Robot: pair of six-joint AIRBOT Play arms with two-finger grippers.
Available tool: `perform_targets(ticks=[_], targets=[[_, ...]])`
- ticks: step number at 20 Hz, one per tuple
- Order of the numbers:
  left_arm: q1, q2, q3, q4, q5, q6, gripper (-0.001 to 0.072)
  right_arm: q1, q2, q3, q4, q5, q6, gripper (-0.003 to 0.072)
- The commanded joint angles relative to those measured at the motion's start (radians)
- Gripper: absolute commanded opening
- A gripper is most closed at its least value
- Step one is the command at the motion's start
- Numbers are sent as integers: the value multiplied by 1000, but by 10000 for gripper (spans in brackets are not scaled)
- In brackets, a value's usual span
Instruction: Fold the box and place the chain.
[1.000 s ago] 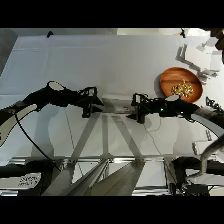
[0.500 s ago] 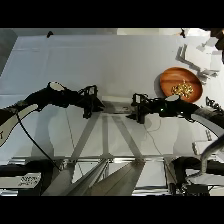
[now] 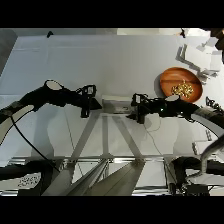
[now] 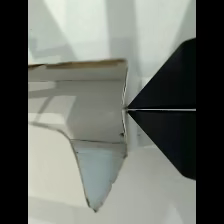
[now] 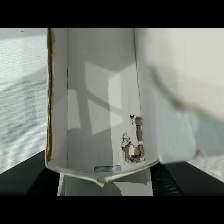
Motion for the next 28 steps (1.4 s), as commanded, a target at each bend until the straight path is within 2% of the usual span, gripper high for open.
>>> perform_targets(ticks=[1,6,10,13,15,17,21,28], targets=[[23,55,0,124,-23,-97,6,1,1,0,0,0,0,508],[77,171,0,129,-40,-166,6,1,1,0,0,0,0,508],[159,255,0,142,-39,-378,4,1,1,0,0,0,0,508],[218,271,0,318,-19,-637,3,1,1,0,0,0,0,508],[225,264,0,474,47,-916,4,1,1,0,0,0,0,508],[223,239,-1,526,68,-1148,5,1,1,0,0,0,0,508],[160,159,-17,500,47,-1309,4,1,1,0,0,0,0,508],[78,19,-25,246,69,-1312,3,1,1,0,0,0,0,508]])
